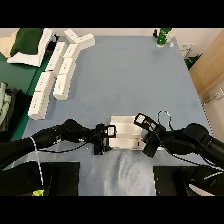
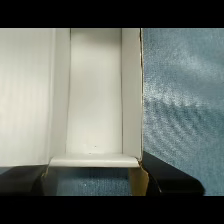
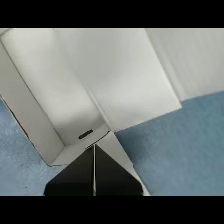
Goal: Fold the box.
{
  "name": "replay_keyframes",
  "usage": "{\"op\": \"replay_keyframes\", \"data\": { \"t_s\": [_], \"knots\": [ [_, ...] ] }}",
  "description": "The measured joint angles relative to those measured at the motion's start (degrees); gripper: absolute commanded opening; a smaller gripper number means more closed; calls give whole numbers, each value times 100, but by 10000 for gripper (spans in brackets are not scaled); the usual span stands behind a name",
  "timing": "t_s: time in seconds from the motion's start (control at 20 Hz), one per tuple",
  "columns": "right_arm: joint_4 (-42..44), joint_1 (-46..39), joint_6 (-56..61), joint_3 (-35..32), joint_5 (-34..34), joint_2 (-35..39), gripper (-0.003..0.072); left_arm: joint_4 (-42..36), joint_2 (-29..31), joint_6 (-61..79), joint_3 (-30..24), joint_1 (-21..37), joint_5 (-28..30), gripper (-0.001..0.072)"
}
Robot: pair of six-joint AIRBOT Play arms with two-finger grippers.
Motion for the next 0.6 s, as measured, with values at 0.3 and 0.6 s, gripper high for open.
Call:
{"op": "replay_keyframes", "data": {
  "t_s": [0.3, 0.6],
  "knots": [
    [-811, -302, 2468, 367, -868, 374, 2, 0, 0, 0, 0, 0, -2, 473],
    [-1150, -1996, 3617, 463, -1641, 348, 2, -2, 0, -4, 0, 0, -2, 473]
  ]
}}
